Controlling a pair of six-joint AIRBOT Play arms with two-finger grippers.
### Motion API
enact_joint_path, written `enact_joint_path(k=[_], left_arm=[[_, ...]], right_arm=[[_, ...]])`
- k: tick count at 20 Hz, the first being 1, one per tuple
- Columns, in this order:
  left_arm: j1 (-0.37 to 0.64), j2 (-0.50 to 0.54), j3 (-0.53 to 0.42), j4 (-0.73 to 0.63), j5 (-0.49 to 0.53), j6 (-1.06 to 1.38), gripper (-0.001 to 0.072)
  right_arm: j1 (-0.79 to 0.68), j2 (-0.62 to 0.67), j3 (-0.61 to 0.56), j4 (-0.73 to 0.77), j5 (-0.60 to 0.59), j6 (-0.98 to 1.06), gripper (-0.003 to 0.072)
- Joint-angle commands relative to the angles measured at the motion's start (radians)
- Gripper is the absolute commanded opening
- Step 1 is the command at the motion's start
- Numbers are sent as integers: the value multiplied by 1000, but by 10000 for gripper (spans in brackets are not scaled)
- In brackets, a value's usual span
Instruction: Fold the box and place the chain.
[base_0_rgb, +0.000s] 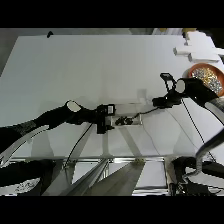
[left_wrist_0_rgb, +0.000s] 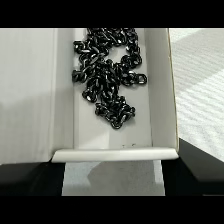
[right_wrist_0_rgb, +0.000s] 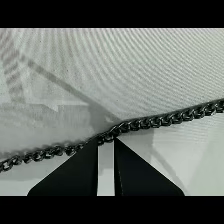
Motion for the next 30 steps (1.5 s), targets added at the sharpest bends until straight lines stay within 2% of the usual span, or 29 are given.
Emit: enact_joint_path(k=[1, 7, 11, 17, 20, 24, 30], left_arm=[[0, 0, 0, 0, 0, 0, 206], [0, 0, 0, 0, 0, 0, 206], [0, 0, 0, 0, 0, 0, 206], [0, 0, 0, 0, 0, 0, 206], [0, 0, 0, 0, 0, 0, 206], [0, 0, 0, 0, 0, 0, 206], [0, 0, 0, 0, 0, 0, 206]], right_arm=[[0, 18, 0, -15, 55, -28, 14], [31, 198, -1, -24, 114, -29, 14], [125, 322, -9, -8, 184, -31, 14], [296, 505, -13, 115, 186, -52, 14], [366, 566, -13, 193, 147, -51, 14], [447, 579, -13, 309, 69, -51, 14], [558, 575, -13, 369, -84, -40, 14]])
